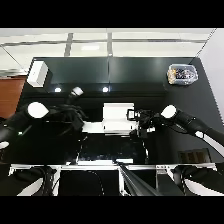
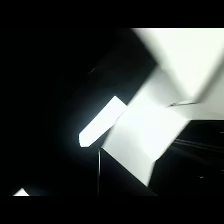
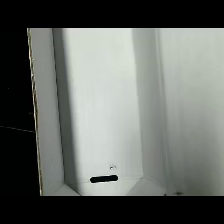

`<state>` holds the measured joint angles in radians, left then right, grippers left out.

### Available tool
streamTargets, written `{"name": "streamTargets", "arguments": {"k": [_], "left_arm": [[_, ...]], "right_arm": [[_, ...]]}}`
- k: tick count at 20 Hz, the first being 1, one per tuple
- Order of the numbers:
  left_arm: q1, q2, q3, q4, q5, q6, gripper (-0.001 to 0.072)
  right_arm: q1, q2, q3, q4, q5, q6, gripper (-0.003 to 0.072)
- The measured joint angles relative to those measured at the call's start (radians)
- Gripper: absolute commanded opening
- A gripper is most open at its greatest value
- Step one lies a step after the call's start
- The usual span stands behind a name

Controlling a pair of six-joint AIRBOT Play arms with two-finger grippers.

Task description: Fold the box and place the chain.

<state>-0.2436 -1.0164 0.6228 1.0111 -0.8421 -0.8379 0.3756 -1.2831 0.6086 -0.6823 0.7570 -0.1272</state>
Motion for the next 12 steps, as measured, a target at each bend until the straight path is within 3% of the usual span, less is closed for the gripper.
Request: {"name": "streamTargets", "arguments": {"k": [2,6,9,12], "left_arm": [[0.127,0.011,-0.035,0.017,-0.052,-0.235,0.0024],[0.338,-0.034,-0.14,-0.207,-0.153,-0.347,0.0023],[0.383,-0.11,-0.177,-0.311,-0.183,-0.351,0.0023],[0.357,-0.203,-0.185,-0.418,-0.195,-0.305,0.0023]], "right_arm": [[0.0,0.0,0.0,0.0,0.001,0.0,0.0191],[0.0,0.0,0.0,0.0,0.001,0.0,0.0191],[0.0,0.0,0.0,0.0,0.002,0.0,0.0191],[0.0,0.0,0.0,0.0,0.002,0.0,0.0191]]}}
